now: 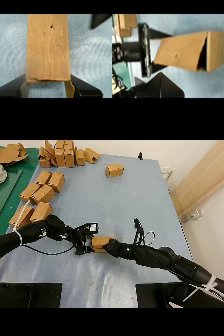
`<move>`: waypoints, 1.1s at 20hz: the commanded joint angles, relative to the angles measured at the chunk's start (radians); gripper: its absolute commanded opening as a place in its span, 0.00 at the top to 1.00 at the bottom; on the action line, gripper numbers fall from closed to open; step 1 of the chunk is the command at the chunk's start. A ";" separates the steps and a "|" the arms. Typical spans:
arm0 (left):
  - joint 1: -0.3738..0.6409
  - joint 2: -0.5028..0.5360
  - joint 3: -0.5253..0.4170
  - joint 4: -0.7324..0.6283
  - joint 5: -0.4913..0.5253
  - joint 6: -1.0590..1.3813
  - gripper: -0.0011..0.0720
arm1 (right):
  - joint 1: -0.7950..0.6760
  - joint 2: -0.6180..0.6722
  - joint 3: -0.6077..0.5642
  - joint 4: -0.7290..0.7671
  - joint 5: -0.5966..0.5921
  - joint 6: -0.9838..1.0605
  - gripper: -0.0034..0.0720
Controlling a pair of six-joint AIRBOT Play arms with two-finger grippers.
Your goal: Fold the box.
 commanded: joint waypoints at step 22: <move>0.000 0.000 0.000 0.000 0.000 0.000 0.44 | 0.012 -0.090 -0.020 -0.070 0.075 0.008 0.95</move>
